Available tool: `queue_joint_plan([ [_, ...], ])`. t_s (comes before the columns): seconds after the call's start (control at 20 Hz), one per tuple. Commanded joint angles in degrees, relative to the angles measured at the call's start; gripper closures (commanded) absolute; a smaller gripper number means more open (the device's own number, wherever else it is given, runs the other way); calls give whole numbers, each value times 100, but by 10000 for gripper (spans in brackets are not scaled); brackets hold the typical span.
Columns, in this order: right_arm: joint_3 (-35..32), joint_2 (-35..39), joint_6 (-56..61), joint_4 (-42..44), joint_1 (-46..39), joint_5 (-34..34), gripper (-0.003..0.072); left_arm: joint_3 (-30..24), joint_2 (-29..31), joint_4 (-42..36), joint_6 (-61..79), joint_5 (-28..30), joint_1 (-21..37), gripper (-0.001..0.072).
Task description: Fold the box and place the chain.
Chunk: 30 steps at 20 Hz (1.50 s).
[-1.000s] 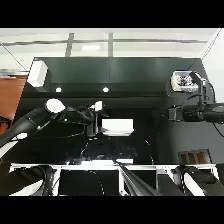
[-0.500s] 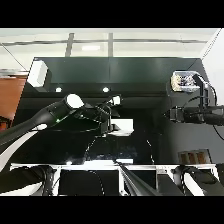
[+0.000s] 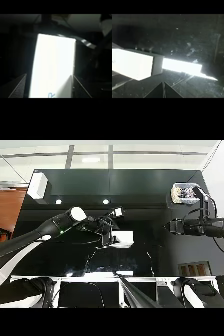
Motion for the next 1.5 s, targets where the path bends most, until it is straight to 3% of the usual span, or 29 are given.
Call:
queue_joint_plan([
  [0.0, -4, 2, 2, 2, -4, -4, 673, 4, -4, 92, -107, -247, -4, -4],
  [0.35, -4, 2, 44, 0, -4, 0, 674, 4, -9, 216, -76, -188, -142, -5],
  [0.75, -4, 2, 85, 0, -4, 0, 673, 2, -282, 1491, -76, 289, -693, -4],
  [0.8, -4, 2, 87, 0, -4, 2, 673, 4, -291, 1499, -79, 313, -734, 21],
  [0.85, -4, 2, 85, 0, -4, 4, 673, 11, -275, 1499, -85, 291, -767, 224],
  [0.9, -4, 2, 85, 0, -4, 2, 673, 11, -240, 1499, -92, 227, -776, 315],
  [1.05, -4, 2, 85, -2, -4, 4, 674, 11, 83, 2118, -1318, 195, -678, 364],
  [1.25, -4, 2, 83, -4, -4, -11, 673, -7, 822, 4037, -3641, -310, 308, 363],
  [1.45, -4, 2, 83, -2, -4, -120, 674, -7, 1397, 4955, -5088, -986, 2476, 362],
])
